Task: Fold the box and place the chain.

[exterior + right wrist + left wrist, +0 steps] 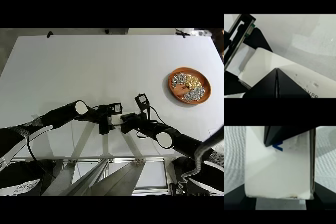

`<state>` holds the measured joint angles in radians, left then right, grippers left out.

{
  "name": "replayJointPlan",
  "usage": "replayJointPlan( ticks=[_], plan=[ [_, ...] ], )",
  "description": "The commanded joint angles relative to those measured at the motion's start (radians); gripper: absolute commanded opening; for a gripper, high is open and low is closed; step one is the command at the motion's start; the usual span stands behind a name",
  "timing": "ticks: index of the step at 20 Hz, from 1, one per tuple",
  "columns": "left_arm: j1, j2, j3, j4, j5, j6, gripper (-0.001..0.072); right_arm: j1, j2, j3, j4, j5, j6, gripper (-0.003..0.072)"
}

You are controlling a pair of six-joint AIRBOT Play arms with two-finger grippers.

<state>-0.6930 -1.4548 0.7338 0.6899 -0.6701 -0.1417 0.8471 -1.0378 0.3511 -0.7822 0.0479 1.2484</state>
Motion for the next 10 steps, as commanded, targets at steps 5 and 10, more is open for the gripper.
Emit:
replayJointPlan(
  ticks=[5,10],
  plan=[
    [0.0,0.0,-0.001,0.0,0.0,-0.001,0.0135,0.002,-0.003,-0.001,-0.008,0.05,0.0,0.0002],
    [0.0,0.0,-0.001,-0.001,0.0,-0.001,0.0135,0.002,-0.004,-0.015,-0.027,0.043,0.0,0.0002]
  ],
)
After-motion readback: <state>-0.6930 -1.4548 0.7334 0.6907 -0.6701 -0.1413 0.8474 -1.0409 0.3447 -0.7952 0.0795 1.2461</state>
